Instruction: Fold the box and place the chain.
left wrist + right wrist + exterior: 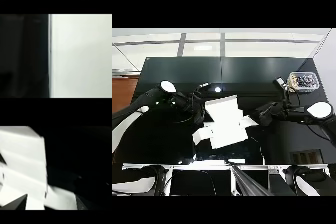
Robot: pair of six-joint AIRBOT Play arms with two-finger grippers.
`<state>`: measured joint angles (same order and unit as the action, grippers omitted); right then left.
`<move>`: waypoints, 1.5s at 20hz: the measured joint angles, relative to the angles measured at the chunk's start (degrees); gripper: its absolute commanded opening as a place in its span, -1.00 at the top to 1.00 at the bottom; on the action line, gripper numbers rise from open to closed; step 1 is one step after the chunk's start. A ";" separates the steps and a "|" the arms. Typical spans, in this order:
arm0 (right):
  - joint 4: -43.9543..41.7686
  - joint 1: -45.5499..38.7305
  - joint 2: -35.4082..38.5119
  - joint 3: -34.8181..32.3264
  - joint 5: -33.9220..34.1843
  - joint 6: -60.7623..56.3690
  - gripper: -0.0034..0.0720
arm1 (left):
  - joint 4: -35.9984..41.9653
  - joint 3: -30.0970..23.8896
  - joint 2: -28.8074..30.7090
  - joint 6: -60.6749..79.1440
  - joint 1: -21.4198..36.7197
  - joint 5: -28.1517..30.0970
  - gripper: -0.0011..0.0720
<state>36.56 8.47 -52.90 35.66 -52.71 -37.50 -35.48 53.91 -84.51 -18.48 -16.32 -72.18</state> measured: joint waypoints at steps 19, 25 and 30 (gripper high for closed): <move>14.56 16.20 -4.09 -8.24 7.80 28.44 -0.97 | -5.92 -3.21 -0.28 22.88 -6.84 17.42 0.89; 10.12 20.76 -7.65 -8.76 10.78 30.29 -0.97 | -6.14 -3.21 -0.42 22.80 -6.88 17.49 0.90; 5.84 23.56 -8.31 -8.28 17.00 30.86 -0.97 | -6.29 -3.21 -0.42 22.80 -6.88 17.53 0.90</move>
